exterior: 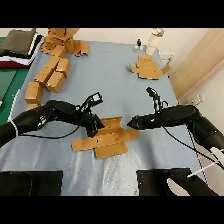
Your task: Fold the box.
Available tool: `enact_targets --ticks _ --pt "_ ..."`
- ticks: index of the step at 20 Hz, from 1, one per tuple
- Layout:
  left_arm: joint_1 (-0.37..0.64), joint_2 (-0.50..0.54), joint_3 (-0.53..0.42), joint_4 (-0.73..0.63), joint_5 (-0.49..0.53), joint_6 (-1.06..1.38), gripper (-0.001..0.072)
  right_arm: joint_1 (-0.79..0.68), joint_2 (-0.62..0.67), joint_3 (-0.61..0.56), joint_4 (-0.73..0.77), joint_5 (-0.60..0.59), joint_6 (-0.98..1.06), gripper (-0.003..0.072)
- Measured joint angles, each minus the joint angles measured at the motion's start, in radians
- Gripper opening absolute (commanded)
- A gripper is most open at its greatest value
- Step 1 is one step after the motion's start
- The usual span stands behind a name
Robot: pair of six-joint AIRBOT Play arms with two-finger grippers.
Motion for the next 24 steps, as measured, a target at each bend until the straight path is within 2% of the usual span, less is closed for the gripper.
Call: enact_targets --ticks 3,10,18,24 --pt "-0.059 0.011 -0.012 0.017 -0.024 0.005 0.0011 0.003 0.000 -0.013 -0.006 0.021 0.005 0.0002" --pt "-0.230 0.089 -0.019 0.109 -0.170 0.008 0.0011 0.005 0.000 -0.047 -0.022 0.053 0.000 0.0002" --pt "-0.269 0.108 -0.079 0.117 -0.277 0.008 0.0011 0.005 0.001 -0.052 -0.027 0.074 -0.013 0.0002" --pt "-0.271 0.108 -0.113 0.124 -0.295 0.008 0.0011 0.005 0.001 -0.053 -0.052 0.165 -0.014 0.0002"
